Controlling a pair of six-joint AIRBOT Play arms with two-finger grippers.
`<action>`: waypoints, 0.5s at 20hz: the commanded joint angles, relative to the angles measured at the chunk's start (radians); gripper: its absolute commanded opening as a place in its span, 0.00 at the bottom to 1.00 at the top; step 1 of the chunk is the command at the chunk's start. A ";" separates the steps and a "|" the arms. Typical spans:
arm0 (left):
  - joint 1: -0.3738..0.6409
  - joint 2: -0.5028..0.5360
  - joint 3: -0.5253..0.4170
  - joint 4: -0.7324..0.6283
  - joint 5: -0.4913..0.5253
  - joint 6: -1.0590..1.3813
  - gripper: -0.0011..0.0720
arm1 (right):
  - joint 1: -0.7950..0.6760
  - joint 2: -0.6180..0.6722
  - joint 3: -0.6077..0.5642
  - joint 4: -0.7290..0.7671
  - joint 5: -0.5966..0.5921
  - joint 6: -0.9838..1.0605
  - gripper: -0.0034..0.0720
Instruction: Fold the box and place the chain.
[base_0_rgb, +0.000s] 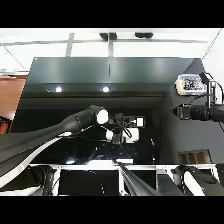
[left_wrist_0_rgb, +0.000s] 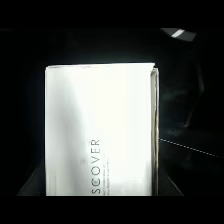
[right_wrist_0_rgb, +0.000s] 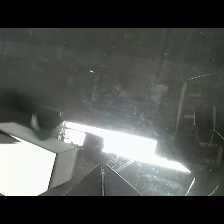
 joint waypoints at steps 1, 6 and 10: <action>-0.033 -0.003 0.000 0.032 0.081 -0.007 0.78 | -0.001 0.000 0.001 0.000 -0.010 0.000 0.07; 0.021 0.074 0.002 0.174 -0.010 -0.272 0.39 | -0.001 0.001 0.001 -0.001 -0.006 0.000 0.07; 0.236 0.230 0.002 0.402 -0.177 -0.649 0.39 | 0.016 0.000 0.001 0.000 0.002 0.000 0.07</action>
